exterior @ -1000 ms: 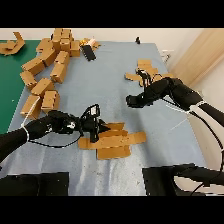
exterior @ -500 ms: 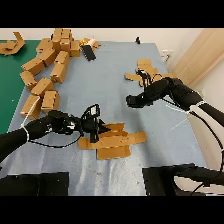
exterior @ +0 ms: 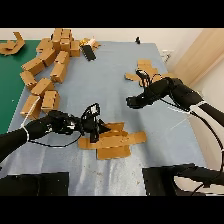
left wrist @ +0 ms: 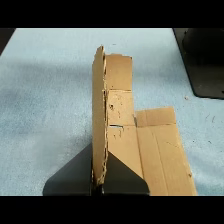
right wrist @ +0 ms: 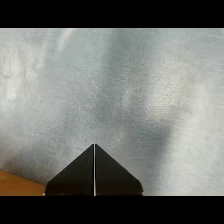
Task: Fold the box.
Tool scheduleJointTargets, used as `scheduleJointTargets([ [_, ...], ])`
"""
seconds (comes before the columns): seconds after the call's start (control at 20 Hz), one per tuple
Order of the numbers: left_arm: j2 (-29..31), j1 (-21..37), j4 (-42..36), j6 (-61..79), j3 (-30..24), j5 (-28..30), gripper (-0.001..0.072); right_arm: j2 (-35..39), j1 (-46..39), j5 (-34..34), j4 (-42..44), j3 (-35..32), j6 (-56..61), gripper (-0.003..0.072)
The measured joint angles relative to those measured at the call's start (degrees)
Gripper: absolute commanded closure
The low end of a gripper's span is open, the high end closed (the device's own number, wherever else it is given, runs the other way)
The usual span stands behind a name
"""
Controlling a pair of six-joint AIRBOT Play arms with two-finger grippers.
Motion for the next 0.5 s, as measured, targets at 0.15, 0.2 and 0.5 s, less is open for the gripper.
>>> scheduleJointTargets([
  [0.15, 0.0, 0.0, 0.0, -0.2, 0.0, 0.1, 0.0694, 1.5, 1.0, -1.9, -0.5, -0.1, -2.8, 0.0688],
  [0.2, 0.0, 0.0, 0.0, -0.2, 0.0, 0.1, 0.0694, 2.5, 1.7, -2.5, -1.0, -0.4, -3.3, 0.0688],
  [0.5, 0.0, 0.0, 0.0, -0.2, 0.0, 0.1, 0.0694, 12.9, 5.9, -3.4, -2.5, -8.1, -4.7, 0.0688],
])
